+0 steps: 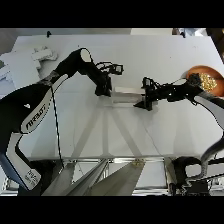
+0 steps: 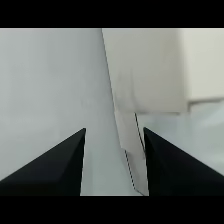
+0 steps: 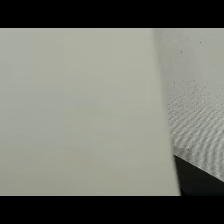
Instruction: Fold the box and place the chain.
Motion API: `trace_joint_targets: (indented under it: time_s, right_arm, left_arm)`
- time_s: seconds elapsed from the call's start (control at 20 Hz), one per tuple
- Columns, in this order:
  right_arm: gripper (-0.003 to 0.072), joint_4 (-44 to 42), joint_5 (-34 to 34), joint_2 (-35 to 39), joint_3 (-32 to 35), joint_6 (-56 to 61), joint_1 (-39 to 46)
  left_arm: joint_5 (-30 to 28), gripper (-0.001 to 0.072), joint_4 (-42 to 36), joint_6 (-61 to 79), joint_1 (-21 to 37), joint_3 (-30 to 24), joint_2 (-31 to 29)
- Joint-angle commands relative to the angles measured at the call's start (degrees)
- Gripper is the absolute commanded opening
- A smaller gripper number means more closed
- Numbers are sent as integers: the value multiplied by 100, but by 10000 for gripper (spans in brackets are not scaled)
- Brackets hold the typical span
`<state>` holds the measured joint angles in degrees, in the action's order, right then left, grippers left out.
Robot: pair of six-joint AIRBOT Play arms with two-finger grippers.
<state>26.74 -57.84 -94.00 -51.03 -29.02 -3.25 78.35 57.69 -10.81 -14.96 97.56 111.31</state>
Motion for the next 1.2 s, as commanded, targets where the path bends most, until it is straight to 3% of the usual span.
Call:
trace_joint_targets:
  time_s: [0.0,0.25,0.35,0.45,0.5,0.55,0.7,0.9,1.0,1.15]
  right_arm:
    - [518,0,-2,0,-2,2,4]
    - [518,0,-2,0,-2,2,4]
    - [518,0,-2,2,-2,2,4]
    - [518,0,-2,2,-2,2,4]
    - [518,0,-2,0,-2,2,4]
    - [518,0,-2,2,-2,2,4]
    - [518,0,0,2,-2,2,4]
    - [518,0,0,2,-2,2,4]
    - [518,0,0,2,-2,2,4]
    - [518,0,0,0,-2,2,4]
  left_arm:
    - [369,423,190,-127,122,7,-57]
    - [813,405,-177,-127,442,7,-245]
    - [953,289,-426,-125,579,7,-417]
    - [1290,258,-848,-127,704,7,-573]
    - [1574,215,-1080,-127,745,7,-621]
    - [1847,-6,-1154,-118,761,4,-662]
    - [2363,5,-1137,-450,654,2,-693]
    - [2275,4,-1137,-763,216,-109,-686]
    - [1982,4,-1145,-699,-57,-321,-686]
    - [874,5,-1283,-457,-295,-678,-684]
